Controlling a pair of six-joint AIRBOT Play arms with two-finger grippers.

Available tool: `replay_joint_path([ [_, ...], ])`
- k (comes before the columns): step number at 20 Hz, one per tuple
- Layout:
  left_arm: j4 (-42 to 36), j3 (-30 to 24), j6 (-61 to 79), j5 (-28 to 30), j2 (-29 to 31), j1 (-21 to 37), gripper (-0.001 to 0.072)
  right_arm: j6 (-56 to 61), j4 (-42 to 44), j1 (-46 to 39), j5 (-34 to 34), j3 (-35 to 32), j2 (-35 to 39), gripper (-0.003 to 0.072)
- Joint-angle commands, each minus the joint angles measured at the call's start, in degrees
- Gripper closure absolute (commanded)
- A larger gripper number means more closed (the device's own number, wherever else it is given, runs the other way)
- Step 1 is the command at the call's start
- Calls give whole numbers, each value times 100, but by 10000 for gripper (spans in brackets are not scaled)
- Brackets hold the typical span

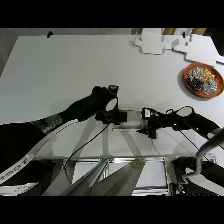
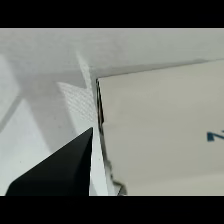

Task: Fold the box and place the chain.

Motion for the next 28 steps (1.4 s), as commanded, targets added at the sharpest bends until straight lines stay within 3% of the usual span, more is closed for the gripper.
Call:
replay_joint_path([
  [1,382,221,-772,-229,-258,-125,441,-4,0,0,2,4,4,288],
  [10,708,219,-1259,-208,-284,-214,443,-4,0,0,2,4,4,288],
  [11,682,219,-1123,-212,-304,-214,454,-4,0,0,4,4,4,288],
  [13,577,221,-667,-291,-367,-214,542,-4,0,0,2,4,4,288],
  [18,295,238,-232,-487,-483,-140,537,-2,0,0,2,4,4,288],
  [28,118,249,-227,-289,-656,-146,551,-4,0,0,2,4,4,288],
])
